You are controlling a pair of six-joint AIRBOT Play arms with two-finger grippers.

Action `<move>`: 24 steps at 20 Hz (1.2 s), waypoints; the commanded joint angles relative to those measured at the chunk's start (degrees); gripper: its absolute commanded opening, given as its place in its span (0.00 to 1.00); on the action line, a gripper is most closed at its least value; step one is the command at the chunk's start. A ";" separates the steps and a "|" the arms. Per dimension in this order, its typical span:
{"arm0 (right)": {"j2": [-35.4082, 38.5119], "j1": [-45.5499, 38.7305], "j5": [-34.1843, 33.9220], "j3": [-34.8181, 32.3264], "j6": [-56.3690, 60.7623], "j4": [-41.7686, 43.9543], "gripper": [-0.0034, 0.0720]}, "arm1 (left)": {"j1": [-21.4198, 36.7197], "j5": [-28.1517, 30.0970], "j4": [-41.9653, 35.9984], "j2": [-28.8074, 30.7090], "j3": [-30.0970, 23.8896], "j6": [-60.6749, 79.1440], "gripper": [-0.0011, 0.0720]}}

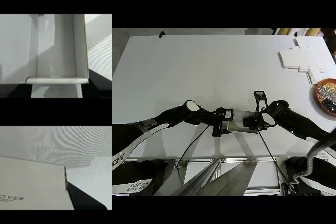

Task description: Fold the box and place the chain.

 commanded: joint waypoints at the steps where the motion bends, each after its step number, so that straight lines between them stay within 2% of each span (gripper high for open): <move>1: -0.15 0.00 1.07 0.81 0.70 -2.29 0.47 | 0.00 0.07 0.02 -0.02 0.02 -0.04 0.55; 8: -0.61 0.02 2.73 0.79 6.19 -4.98 0.34 | 0.00 0.07 0.02 -0.02 0.02 -0.04 0.55; 21: -0.61 2.40 -1.38 -1.73 9.03 -5.55 0.33 | 0.00 0.07 0.02 -0.02 0.02 -0.04 0.55; 22: -0.61 2.40 -1.38 -1.73 9.03 -5.55 0.26 | 0.00 0.07 0.02 -0.04 0.02 -0.04 0.55; 24: -0.61 2.51 -1.36 -1.77 9.03 -5.31 0.25 | 0.00 0.07 0.02 -0.02 0.02 -0.04 0.55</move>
